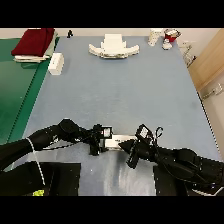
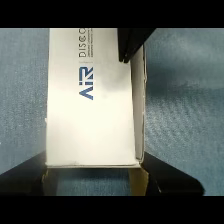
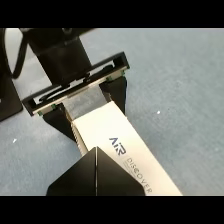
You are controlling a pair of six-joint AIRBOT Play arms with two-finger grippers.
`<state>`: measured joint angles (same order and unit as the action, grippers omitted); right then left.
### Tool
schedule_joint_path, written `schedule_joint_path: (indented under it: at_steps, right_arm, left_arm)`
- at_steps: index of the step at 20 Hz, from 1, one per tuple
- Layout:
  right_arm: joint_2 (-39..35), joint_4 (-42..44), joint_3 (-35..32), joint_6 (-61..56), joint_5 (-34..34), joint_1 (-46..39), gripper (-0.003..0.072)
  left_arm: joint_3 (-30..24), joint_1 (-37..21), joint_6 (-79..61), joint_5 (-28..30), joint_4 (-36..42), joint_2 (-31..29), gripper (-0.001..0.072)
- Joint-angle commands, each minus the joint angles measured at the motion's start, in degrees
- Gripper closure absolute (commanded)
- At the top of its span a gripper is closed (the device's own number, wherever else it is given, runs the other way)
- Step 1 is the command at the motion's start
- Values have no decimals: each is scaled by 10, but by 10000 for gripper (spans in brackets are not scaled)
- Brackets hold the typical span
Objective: Fold the box.
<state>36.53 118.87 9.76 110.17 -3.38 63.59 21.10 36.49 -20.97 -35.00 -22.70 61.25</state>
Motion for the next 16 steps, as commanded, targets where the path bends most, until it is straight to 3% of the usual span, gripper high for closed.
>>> schedule_joint_path:
  at_steps: [1, 11, 16]
  right_arm:
    - [-1, -16, -10, 0, -22, -1, 678]
    - [35, -60, -30, 0, -33, 0, 667]
    - [9, -60, -29, 0, -31, 0, 667]
  left_arm:
    - [0, 0, 0, 0, 0, 0, 258]
    - [0, 0, 0, 0, 0, 0, 258]
    - [0, 0, 0, 0, 0, 0, 258]
